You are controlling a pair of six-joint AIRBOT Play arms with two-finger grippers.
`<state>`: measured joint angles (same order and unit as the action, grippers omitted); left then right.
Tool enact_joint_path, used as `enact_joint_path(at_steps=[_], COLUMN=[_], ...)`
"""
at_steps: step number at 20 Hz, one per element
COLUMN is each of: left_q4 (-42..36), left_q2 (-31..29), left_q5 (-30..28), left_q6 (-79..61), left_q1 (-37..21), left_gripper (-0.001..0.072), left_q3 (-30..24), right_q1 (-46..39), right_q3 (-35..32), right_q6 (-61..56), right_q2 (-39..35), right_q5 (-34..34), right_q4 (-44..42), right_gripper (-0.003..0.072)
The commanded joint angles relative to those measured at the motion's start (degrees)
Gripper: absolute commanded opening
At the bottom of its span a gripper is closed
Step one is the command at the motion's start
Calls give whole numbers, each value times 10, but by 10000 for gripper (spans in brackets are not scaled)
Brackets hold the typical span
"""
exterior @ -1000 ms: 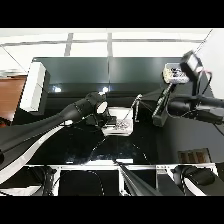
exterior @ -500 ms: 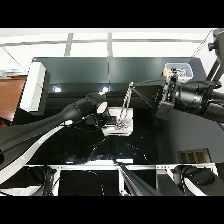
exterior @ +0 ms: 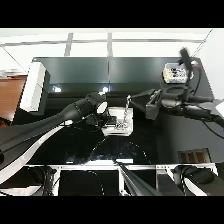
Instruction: Fold the box and place the chain.
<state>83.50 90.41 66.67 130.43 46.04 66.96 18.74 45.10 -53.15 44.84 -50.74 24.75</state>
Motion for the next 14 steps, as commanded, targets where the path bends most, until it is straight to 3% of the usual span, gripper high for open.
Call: enact_joint_path(at_steps=[1, 4, 9, 14], left_q4=[0, 0, 0, -2], left_q2=[0, 0, 0, 0], left_q5=[0, 0, -1, -5], left_q6=[0, 0, 0, 68], left_q1=[0, 0, 0, 3], left_gripper=[26, 25, 26, 44], left_q3=[0, 0, 0, 8], right_q1=[0, -13, -104, -127], right_q3=[-24, -23, -23, -24], right_q6=[-30, -30, -31, -30], right_q2=[30, 30, 28, 28], right_q5=[-10, -12, -35, -72], right_q4=[47, 99, 235, 252], right_gripper=[325, 324, 323, 322])
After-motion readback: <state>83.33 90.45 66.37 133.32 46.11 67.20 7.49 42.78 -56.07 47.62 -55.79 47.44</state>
